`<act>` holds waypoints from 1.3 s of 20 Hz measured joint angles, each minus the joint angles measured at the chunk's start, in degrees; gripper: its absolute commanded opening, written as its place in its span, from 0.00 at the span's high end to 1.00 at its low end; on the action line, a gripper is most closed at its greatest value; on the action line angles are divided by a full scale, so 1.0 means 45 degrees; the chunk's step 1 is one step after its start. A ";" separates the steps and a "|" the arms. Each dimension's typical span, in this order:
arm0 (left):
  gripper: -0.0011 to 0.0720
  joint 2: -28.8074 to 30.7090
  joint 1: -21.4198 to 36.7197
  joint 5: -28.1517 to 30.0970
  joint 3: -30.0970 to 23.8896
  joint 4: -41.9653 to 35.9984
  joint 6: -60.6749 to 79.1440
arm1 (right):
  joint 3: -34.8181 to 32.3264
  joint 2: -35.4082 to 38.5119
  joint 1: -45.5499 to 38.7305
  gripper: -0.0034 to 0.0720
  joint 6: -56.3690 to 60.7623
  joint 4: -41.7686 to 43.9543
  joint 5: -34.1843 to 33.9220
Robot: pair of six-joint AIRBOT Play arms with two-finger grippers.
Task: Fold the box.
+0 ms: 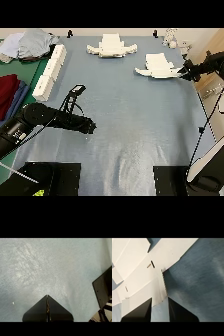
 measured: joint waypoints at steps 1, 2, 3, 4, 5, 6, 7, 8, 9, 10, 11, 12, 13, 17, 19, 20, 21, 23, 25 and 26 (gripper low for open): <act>0.97 0.0000 0.0000 0.0000 0.0000 0.0000 0.0000 | 0.0058 -0.0126 0.0019 0.62 -0.0155 0.0170 0.0073; 0.97 0.0000 0.0000 0.0000 0.0000 0.0005 0.0000 | 0.0121 -0.0214 0.0049 0.75 -0.0282 0.0306 0.0136; 0.97 0.0000 0.0000 0.0000 0.0000 0.0000 0.0000 | 0.0185 -0.0287 0.0073 0.93 -0.0379 0.0466 0.0238; 0.97 0.0000 0.0000 0.0000 0.0000 0.0000 0.0000 | 0.0238 -0.0330 0.0087 0.95 -0.0447 0.0573 0.0325; 0.97 0.0000 0.0000 0.0000 0.0000 0.0005 0.0000 | 0.0277 -0.0374 0.0097 0.95 -0.0554 0.0709 0.0345; 0.97 0.0000 0.0000 0.0000 0.0000 0.0000 0.0000 | 0.0311 -0.0389 0.0112 0.95 -0.0651 0.0801 0.0306; 0.97 0.0000 0.0000 0.0000 0.0000 0.0000 0.0000 | 0.0325 -0.0398 0.0146 0.96 -0.0748 0.0928 0.0199; 0.97 0.0000 0.0000 0.0000 -0.0005 0.0000 0.0000 | 0.0330 -0.0374 0.0194 0.96 -0.0845 0.0971 0.0015; 0.97 0.0000 0.0000 0.0000 0.0000 0.0000 0.0000 | 0.0301 -0.0287 0.0296 0.96 -0.0937 0.1044 -0.0199; 0.97 0.0000 0.0000 0.0000 0.0000 0.0000 0.0000 | 0.0170 -0.0078 0.0427 0.96 -0.1010 0.1093 -0.0423; 0.97 0.0000 0.0000 0.0000 -0.0005 0.0000 0.0000 | -0.0063 0.0194 0.0549 0.96 -0.1069 0.1093 -0.0529; 0.97 0.0000 0.0000 0.0000 0.0000 0.0000 0.0000 | -0.0427 0.0559 0.0690 0.96 -0.1073 0.1035 -0.0597; 0.97 0.0000 0.0000 0.0000 0.0000 0.0000 0.0000 | -0.0869 0.0981 0.0831 0.96 -0.1064 0.0971 -0.0617; 0.97 0.0000 0.0000 0.0000 0.0000 0.0000 0.0005 | -0.3944 0.3541 0.1477 0.96 -0.0758 0.0661 -0.0287; 0.97 0.0000 0.0000 0.0000 -0.0005 0.0000 0.0005 | -0.6241 0.5328 0.1812 0.96 -0.0529 0.0588 0.0437; 0.97 0.0000 0.0000 0.0000 0.0000 0.0005 0.0005 | -0.7558 0.6314 0.2001 0.96 -0.0403 0.0505 0.0831; 0.97 0.0000 0.0000 0.0000 0.0000 0.0005 0.0005 | -0.8893 0.7325 0.2210 0.96 -0.0335 0.0466 0.1219; 0.97 0.0000 0.0000 0.0000 0.0000 0.0000 0.0005 | -1.1443 0.9258 0.2671 0.96 -0.0131 0.0432 0.1826; 0.97 0.0000 0.0000 0.0000 0.0000 0.0000 0.0005 | -1.3750 1.1030 0.3128 0.96 0.0228 0.0316 0.2341; 0.97 0.0000 0.0000 0.0000 0.0000 0.0000 0.0005 | -1.4897 1.1929 0.3429 0.96 0.0437 0.0267 0.2579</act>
